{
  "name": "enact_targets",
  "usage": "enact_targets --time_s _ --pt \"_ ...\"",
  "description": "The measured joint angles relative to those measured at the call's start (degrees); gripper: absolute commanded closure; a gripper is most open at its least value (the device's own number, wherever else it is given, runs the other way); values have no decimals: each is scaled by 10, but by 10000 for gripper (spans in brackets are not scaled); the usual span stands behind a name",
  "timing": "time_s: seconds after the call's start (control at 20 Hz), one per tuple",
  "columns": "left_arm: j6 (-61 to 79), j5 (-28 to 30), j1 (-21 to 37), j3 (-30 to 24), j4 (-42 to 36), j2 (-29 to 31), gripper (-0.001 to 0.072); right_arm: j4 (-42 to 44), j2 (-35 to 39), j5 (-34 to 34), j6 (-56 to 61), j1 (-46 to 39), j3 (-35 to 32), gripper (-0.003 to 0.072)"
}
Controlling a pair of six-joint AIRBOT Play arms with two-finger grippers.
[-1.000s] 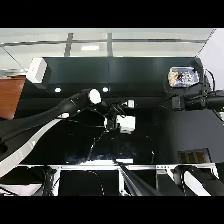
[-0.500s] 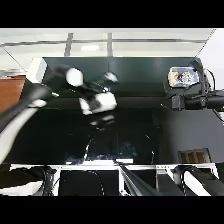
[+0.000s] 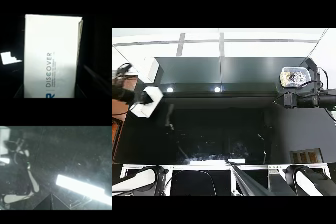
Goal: Fold the box and place the chain.
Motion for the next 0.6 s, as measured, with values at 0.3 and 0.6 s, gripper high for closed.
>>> enact_targets --time_s 0.3,0.6 --pt "2 36 53 103 -31 -106 397 0 0 -6 7 0 0 675" --pt "-15 54 14 227 25 -218 -5 0 0 -19 11 0 0 675"
